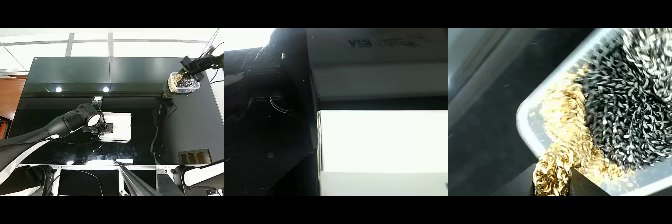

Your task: Fold the box and place the chain.

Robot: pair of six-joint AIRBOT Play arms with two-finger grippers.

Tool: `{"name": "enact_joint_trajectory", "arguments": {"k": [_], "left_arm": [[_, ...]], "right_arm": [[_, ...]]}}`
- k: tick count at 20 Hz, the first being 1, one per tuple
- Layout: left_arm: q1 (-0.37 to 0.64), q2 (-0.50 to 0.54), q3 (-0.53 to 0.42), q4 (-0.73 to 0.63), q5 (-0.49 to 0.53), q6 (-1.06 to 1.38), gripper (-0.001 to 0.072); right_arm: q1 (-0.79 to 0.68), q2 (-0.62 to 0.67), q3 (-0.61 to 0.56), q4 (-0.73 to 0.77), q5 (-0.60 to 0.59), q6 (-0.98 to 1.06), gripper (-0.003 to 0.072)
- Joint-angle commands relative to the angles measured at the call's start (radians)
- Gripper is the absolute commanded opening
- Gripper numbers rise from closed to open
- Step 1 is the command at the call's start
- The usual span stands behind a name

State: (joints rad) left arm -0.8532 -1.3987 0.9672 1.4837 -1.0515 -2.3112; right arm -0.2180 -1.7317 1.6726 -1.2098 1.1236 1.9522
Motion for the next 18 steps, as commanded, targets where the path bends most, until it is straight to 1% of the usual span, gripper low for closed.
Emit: {"name": "enact_joint_trajectory", "arguments": {"k": [1,4,8,9,11,12,14,16,18], "left_arm": [[0.001,0.0,0.001,0.0,0.0,0.0,0.0025],[0.001,0.0,0.001,-0.003,-0.003,0.0,0.0025],[0.001,0.0,0.001,-0.003,-0.003,0.0,0.0025],[0.001,0.0,0.001,-0.003,-0.003,0.0,0.0025],[0.001,0.0,0.001,-0.003,-0.003,0.0,0.0025],[0.001,0.0,0.001,-0.003,-0.003,0.0,0.0025],[0.001,0.0,0.001,-0.003,-0.003,0.0,0.0025],[0.001,0.0,0.001,-0.003,-0.003,0.0,0.0025],[0.001,0.0,0.001,-0.004,-0.006,0.0,0.0025]], "right_arm": [[-0.002,0.12,0.001,0.002,0.03,-0.185,0.0008],[-0.002,0.261,0.001,0.007,0.06,-0.279,0.0008],[-0.002,0.465,0.001,0.009,0.067,-0.345,0.0007],[-0.002,0.511,0.001,0.011,0.082,-0.356,0.0007],[0.001,0.587,-0.002,0.047,0.169,-0.409,0.0002],[0.011,0.628,-0.015,0.063,0.195,-0.422,0.0002],[0.051,0.7,-0.051,0.075,0.208,-0.432,0.0002],[0.102,0.758,-0.084,0.082,0.245,-0.431,0.0002],[0.154,0.799,-0.098,0.119,0.249,-0.432,0.0002]]}}
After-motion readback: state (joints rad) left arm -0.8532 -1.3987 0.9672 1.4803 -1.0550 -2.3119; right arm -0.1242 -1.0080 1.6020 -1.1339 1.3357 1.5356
